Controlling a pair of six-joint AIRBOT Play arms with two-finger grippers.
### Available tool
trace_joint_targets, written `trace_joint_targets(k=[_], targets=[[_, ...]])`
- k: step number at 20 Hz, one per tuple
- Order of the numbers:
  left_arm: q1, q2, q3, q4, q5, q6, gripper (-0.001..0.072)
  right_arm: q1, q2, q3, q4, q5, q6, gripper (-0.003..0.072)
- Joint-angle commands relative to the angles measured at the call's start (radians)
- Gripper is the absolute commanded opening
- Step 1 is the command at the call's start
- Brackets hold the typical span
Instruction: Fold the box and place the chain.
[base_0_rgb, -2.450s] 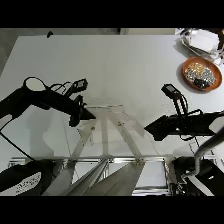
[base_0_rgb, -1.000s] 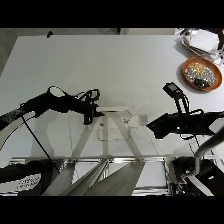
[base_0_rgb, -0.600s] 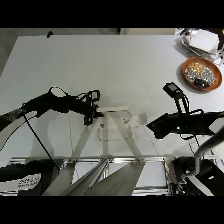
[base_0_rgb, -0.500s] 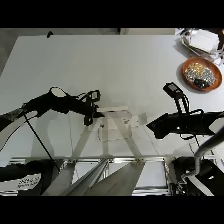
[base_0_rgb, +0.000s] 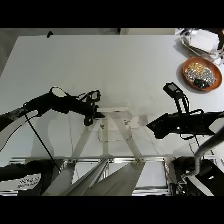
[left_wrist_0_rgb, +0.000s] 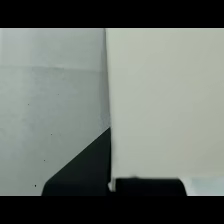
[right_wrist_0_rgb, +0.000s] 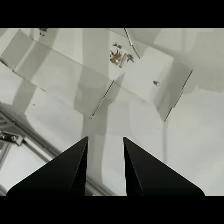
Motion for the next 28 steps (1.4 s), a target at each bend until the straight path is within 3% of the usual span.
trace_joint_targets(k=[1, 4, 11, 28], targets=[[-0.001, -0.006, 0.045, 0.005, -0.039, 0.0, 0.0005, 0.0, 0.001, 0.001, 0.0, 0.0, 0.0, 0.0254], [-0.002, -0.04, 0.092, 0.005, -0.064, -0.008, 0.0005, 0.0, 0.001, 0.001, 0.0, 0.001, 0.0, 0.0254], [-0.051, -0.083, 0.093, 0.066, -0.052, -0.007, 0.0007, 0.0, 0.001, 0.001, 0.0, 0.001, 0.0, 0.0254], [-0.05, -0.084, 0.093, 0.065, -0.033, -0.007, 0.0012, 0.0, 0.001, 0.001, 0.0, 0.001, -0.002, 0.0254]])
